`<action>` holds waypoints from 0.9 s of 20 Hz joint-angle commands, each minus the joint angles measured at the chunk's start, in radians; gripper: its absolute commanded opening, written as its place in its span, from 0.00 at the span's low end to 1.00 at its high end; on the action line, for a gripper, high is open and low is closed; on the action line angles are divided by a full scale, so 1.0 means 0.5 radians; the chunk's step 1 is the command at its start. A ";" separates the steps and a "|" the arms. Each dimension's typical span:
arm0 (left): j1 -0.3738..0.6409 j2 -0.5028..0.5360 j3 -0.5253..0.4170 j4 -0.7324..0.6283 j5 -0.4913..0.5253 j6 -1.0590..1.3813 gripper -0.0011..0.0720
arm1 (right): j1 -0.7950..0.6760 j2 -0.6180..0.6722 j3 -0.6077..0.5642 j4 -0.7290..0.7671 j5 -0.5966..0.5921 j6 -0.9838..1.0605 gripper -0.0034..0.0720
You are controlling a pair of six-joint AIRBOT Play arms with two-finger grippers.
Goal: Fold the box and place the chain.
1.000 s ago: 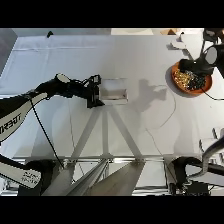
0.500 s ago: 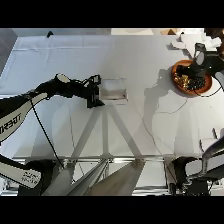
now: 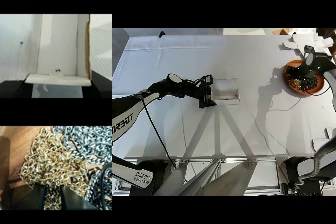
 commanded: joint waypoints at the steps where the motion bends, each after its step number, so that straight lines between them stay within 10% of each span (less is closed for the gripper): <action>1: 0.000 -0.002 0.000 -0.001 0.000 0.000 0.17 | 0.000 0.057 0.002 0.023 0.117 -0.111 0.06; 18: 0.000 -0.002 0.000 0.000 0.000 0.000 0.17 | 0.613 0.973 -0.008 0.014 0.726 -0.390 0.05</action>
